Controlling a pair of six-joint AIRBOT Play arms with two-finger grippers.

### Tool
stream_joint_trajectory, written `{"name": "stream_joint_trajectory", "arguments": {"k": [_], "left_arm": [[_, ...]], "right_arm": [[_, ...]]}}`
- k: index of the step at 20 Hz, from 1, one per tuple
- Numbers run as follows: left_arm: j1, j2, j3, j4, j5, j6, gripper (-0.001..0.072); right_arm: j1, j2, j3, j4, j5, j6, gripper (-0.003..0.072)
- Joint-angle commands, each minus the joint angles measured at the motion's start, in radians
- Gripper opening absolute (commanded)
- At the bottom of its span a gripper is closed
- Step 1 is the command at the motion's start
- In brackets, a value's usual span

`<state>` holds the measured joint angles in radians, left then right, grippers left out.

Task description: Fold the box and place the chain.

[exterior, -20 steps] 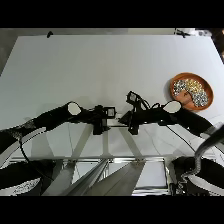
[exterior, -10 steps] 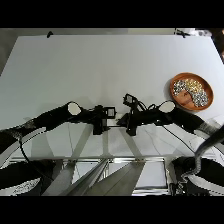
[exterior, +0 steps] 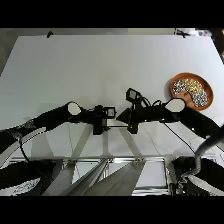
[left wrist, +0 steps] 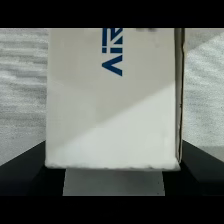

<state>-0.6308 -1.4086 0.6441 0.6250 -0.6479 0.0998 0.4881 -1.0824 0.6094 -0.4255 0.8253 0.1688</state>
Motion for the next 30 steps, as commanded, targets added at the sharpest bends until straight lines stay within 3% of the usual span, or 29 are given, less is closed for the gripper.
{"name": "stream_joint_trajectory", "arguments": {"k": [1, 4, 7, 10, 13, 24, 25, 26, 30], "left_arm": [[0.000, 0.001, 0.000, 0.000, 0.000, 0.001, 0.0205], [0.000, 0.001, 0.000, 0.000, 0.000, 0.001, 0.0205], [0.000, 0.001, 0.000, 0.000, 0.000, 0.001, 0.0205], [0.000, 0.001, 0.000, 0.000, 0.000, 0.001, 0.0205], [0.000, 0.001, 0.000, -0.006, 0.001, 0.001, 0.0205], [0.000, 0.001, 0.000, -0.056, -0.075, 0.001, 0.0204], [0.000, 0.002, 0.000, -0.056, -0.082, 0.000, 0.0173], [0.000, 0.005, 0.000, -0.052, -0.088, 0.000, 0.0001], [0.041, 0.093, 0.000, 0.030, -0.057, -0.197, 0.0004]], "right_arm": [[-0.029, 0.116, 0.045, -0.198, -0.002, 0.261, 0.0011], [-0.070, 0.192, 0.051, -0.485, 0.051, 0.576, 0.0011], [-0.111, 0.197, 0.051, -0.758, 0.245, 0.855, 0.0011], [-0.155, 0.195, 0.051, -0.885, 0.444, 1.010, 0.0011], [-0.208, 0.195, 0.051, -0.887, 0.498, 1.167, 0.0011], [-0.210, 0.195, 0.051, -0.852, 0.384, 1.275, 0.0012], [-0.210, 0.195, 0.051, -0.848, 0.375, 1.275, 0.0012], [-0.210, 0.195, 0.051, -0.846, 0.363, 1.274, 0.0012], [-0.210, 0.195, 0.051, -0.846, 0.348, 1.273, 0.0012]]}}
